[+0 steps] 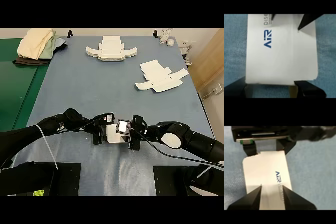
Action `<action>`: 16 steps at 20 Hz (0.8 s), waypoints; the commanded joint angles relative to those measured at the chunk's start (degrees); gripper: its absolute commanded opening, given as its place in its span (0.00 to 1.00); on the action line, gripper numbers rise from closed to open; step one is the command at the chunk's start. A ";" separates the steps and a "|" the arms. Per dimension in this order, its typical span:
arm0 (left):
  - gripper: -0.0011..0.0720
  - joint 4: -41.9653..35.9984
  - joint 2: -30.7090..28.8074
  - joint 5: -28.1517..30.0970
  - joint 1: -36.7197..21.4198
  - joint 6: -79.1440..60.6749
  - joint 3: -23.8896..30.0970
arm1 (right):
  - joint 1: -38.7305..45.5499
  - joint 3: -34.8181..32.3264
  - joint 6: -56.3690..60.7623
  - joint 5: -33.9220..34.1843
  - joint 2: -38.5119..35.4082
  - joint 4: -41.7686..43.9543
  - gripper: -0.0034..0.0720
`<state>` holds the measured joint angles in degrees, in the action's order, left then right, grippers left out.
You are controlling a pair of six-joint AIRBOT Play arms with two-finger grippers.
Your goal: Fold the box.
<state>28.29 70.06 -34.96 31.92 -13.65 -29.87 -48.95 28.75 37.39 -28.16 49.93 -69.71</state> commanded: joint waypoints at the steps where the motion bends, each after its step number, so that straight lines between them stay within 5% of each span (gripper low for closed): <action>1: 0.64 0.00 0.02 0.02 0.02 0.00 -0.07 | -0.81 0.28 -4.57 2.34 -0.66 -0.98 0.63; 4: 0.64 0.00 0.02 0.00 0.02 0.00 -0.07 | -0.81 0.33 -5.99 2.10 -0.68 -0.96 0.78; 16: 0.64 0.00 0.02 0.00 0.02 0.00 -0.07 | -0.81 0.33 -10.56 -0.28 1.25 1.14 0.78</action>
<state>28.27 70.06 -34.96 31.92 -13.65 -29.87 -49.71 29.04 28.86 -28.40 50.00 -68.82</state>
